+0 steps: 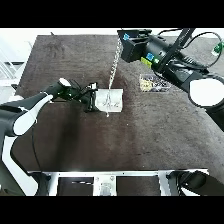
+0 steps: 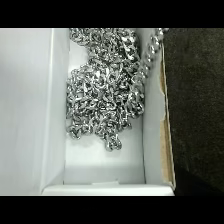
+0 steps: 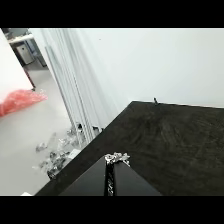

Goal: Fold the box and place the chain.

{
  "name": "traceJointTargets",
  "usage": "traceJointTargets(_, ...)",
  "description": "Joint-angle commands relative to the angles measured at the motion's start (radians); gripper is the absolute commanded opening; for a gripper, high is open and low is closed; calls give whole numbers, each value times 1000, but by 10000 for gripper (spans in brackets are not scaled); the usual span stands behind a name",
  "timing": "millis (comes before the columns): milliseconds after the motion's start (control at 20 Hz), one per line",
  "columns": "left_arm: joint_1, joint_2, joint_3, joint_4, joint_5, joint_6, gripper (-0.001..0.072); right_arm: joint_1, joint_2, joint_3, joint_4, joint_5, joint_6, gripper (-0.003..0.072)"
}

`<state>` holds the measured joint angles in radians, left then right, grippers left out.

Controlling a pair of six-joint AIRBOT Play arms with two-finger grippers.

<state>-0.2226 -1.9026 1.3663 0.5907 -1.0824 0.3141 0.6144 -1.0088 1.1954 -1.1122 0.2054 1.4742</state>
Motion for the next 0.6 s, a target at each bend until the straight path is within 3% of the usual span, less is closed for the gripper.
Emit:
traceJointTargets(0, 0, 0, 1, 0, 0, 0, 465, 0, -26, -26, 0, 12, -2, 9)
traceJointTargets(300, 0, 0, 1, 0, 0, 0, 465, -1, -74, -31, 0, -38, -2, 9)
traceJointTargets(550, 0, 0, 1, 0, 0, 0, 465, -2, -74, 35, -29, -82, -40, 9)
